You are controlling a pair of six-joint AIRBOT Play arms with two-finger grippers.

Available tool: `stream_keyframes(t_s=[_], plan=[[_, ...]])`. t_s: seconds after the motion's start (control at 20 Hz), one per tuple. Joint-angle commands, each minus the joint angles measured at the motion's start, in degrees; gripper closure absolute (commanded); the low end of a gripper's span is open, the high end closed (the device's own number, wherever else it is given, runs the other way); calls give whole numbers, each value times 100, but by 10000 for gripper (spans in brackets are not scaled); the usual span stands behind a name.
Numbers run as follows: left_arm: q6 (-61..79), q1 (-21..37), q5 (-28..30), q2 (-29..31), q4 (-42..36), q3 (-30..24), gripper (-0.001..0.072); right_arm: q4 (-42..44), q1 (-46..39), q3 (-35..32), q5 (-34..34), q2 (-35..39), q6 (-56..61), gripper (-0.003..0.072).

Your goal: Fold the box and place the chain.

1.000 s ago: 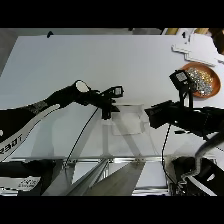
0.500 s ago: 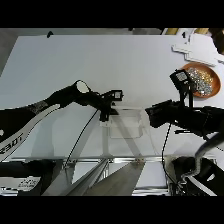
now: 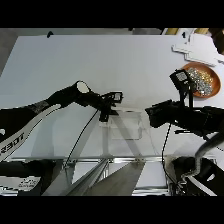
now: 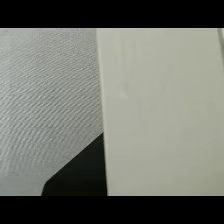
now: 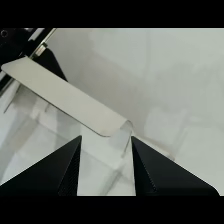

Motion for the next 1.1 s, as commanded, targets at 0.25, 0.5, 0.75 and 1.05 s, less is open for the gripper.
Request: stream_keyframes(t_s=[0.25,0.5,0.75,1.05], plan=[[68,-2,435,103,-26,-2,709,-7,0,7,-2,2,0,344],[66,-2,549,98,-13,-2,709,-24,0,7,-2,2,0,344],[-42,-2,544,101,140,-2,709,-52,0,7,-2,2,0,344],[-66,-2,544,105,138,-2,709,-111,0,7,-2,0,0,344]])
